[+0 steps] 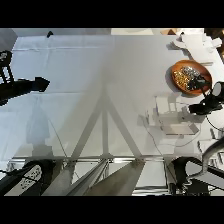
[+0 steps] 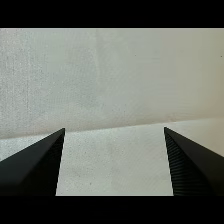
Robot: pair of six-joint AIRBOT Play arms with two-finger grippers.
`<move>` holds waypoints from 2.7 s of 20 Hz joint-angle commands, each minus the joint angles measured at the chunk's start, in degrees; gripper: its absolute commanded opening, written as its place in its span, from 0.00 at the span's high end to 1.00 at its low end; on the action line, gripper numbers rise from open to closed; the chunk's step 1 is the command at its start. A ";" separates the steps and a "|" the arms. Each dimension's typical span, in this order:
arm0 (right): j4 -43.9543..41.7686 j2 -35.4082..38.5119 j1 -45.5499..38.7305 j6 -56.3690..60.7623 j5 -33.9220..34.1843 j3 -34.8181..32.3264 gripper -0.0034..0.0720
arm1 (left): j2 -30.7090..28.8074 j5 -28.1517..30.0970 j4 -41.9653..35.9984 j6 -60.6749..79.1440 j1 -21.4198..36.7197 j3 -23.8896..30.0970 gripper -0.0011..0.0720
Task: Fold the box and place the chain.
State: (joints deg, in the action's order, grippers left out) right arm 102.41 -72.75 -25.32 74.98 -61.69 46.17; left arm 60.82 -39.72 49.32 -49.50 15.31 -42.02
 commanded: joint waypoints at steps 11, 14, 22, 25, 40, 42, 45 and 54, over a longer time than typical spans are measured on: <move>-51.25 11.89 12.28 -21.20 3.85 0.00 0.94 | -0.04 0.02 0.00 0.00 -0.04 -0.04 0.03; -59.17 11.89 12.28 -24.30 4.59 0.00 0.94 | -0.04 0.02 0.00 0.00 -0.04 -0.04 0.03; -74.31 11.89 18.05 -26.82 24.92 -13.92 0.94 | -0.04 0.00 0.00 0.00 -0.04 -0.04 0.03; -84.06 11.89 27.52 -31.78 37.88 -20.20 0.95 | -0.04 0.02 0.00 0.00 -0.04 -0.04 0.03; -87.60 11.87 37.51 -31.56 51.65 -22.25 0.94 | -0.04 0.02 0.00 0.00 -0.04 -0.04 0.03; -87.60 11.85 37.51 -31.56 51.65 -22.25 0.94 | -0.04 0.02 0.00 0.00 -0.04 -0.04 0.03; -87.60 11.87 37.51 -31.56 51.65 -22.25 0.94 | -0.04 0.02 0.00 0.00 -0.04 -0.04 0.03; -87.60 11.87 37.51 -31.56 51.65 -22.25 0.94 | 0.09 -1.84 -5.40 -0.26 -0.07 -0.04 0.04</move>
State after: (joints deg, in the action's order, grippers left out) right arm 14.81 -60.88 12.12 43.42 -10.04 23.94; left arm 60.84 -39.53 45.52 -49.69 15.29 -42.02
